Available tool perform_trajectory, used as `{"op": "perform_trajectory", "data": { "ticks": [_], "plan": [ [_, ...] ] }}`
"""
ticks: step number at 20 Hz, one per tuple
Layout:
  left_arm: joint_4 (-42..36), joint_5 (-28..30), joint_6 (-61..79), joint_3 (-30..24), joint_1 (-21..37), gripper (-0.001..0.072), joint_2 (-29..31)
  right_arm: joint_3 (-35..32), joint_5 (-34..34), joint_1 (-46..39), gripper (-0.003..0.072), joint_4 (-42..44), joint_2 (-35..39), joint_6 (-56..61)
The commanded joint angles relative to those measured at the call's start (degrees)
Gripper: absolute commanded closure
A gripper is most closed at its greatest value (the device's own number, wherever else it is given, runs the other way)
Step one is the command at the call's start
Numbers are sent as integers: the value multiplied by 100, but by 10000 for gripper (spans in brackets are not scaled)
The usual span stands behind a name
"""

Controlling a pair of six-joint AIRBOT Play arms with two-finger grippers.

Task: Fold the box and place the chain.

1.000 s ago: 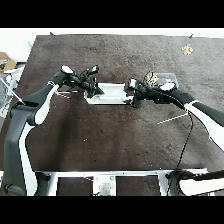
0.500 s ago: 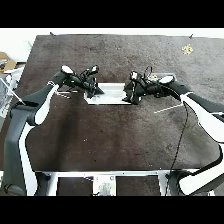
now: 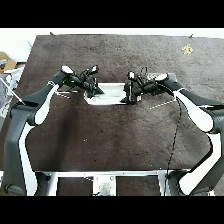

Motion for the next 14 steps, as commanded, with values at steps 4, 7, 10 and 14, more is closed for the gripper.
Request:
{"op": "perform_trajectory", "data": {
  "ticks": [4, 7, 10, 14],
  "plan": [
    [-48, 4, 4, 2, 2, 698, 0, 74, 107, 133, 50, 59, -179, -221],
    [-48, 2, 2, 2, 2, 697, 0, 188, 142, 155, 50, 81, -400, -299],
    [-48, 2, 2, 2, 2, 697, 0, 323, 236, 155, 61, 83, -498, -302],
    [-48, 4, 2, 2, 2, 698, 0, 321, 236, 155, 60, 81, -505, -302]
  ]
}}
